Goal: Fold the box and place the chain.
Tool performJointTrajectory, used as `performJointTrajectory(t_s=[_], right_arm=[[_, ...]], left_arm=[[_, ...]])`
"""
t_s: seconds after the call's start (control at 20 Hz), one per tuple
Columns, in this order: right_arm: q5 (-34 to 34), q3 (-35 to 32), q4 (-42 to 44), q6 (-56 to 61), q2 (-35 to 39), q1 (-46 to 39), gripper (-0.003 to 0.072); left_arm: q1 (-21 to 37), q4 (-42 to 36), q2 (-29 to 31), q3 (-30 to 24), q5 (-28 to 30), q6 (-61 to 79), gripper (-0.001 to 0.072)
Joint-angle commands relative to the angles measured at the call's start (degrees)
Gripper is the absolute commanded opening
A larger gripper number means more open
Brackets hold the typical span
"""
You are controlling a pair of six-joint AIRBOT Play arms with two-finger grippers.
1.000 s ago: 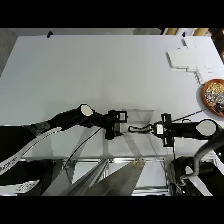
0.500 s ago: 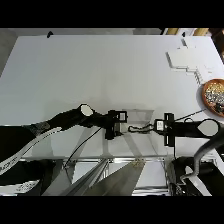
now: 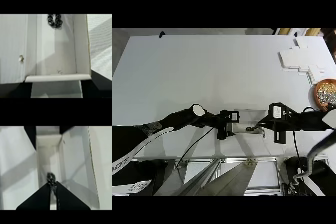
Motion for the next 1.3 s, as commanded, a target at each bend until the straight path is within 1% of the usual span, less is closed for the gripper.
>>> performJointTrajectory(t_s=[0.0, 0.15, 0.25, 0.3, 0.45, 0.5, 0.55, 0.6, 0.7, 0.8, 0.85, 0.95, 1.05, 1.15, 1.25], right_arm=[[-8.24, 1.09, 3.63, 7.61, -3.28, 8.68, 0.0017], [-15.96, 1.09, 3.39, 10.08, -9.03, 14.60, 0.0017], [-19.41, 1.09, 3.39, 12.81, -12.92, 16.28, 0.0017], [-20.37, 1.09, 3.37, 13.84, -14.58, 16.70, 0.0017], [-20.02, 1.09, 2.43, 13.94, -17.07, 16.92, 0.0019], [-19.58, 1.09, 1.55, 13.97, -17.05, 16.92, 0.0066], [-18.51, 1.11, 1.03, 13.97, -16.92, 16.74, 0.0214], [-17.07, 1.27, 0.24, 14.71, -16.70, 16.24, 0.0296], [-11.17, 2.36, -2.75, 16.70, -15.67, 13.92, 0.0302], [-4.96, 3.52, -5.88, 16.22, -13.40, 10.23, 0.0300], [-3.72, 3.54, -7.37, 15.13, -11.74, 8.13, 0.0296], [-3.37, 3.52, -10.34, 7.98, -8.94, 3.32, 0.0254], [-3.39, 3.34, -11.21, -1.33, -8.48, -1.68, 0.0254], [-4.55, 1.62, -12.81, -6.78, -8.48, -5.07, 0.0254], [-6.99, -1.09, -17.29, -9.03, -8.50, -7.41, 0.0254]], left_arm=[[-0.02, 0.02, 0.04, 0.04, 0.02, 0.02, 0.0292], [-0.02, 0.00, 0.04, 0.04, 0.02, 0.02, 0.0292], [-0.02, 0.02, 0.04, 0.04, 0.02, 0.02, 0.0292], [-0.02, 0.02, 0.04, 0.04, 0.02, 0.02, 0.0292], [-0.02, 0.02, 0.04, 0.04, 0.02, 0.02, 0.0292], [-0.02, 0.00, 0.04, 0.04, 0.02, 0.02, 0.0292], [-0.02, 0.02, 0.04, 0.04, 0.02, 0.02, 0.0292], [-0.02, 0.02, 0.04, 0.04, 0.02, 0.02, 0.0292], [-0.02, 0.02, 0.04, 0.04, 0.02, 0.02, 0.0292], [-0.02, 0.02, 0.04, 0.04, 0.02, 0.02, 0.0292], [-0.02, 0.02, 0.04, 0.04, 0.02, 0.02, 0.0292], [-0.02, 0.02, 0.04, 0.04, 0.02, 0.02, 0.0292], [-0.02, 0.02, 0.04, 0.04, 0.02, 0.02, 0.0292], [-0.02, 0.02, 0.04, 0.04, 0.02, 0.02, 0.0292], [-0.02, 0.02, 0.04, 0.04, 0.02, 0.02, 0.0292]])
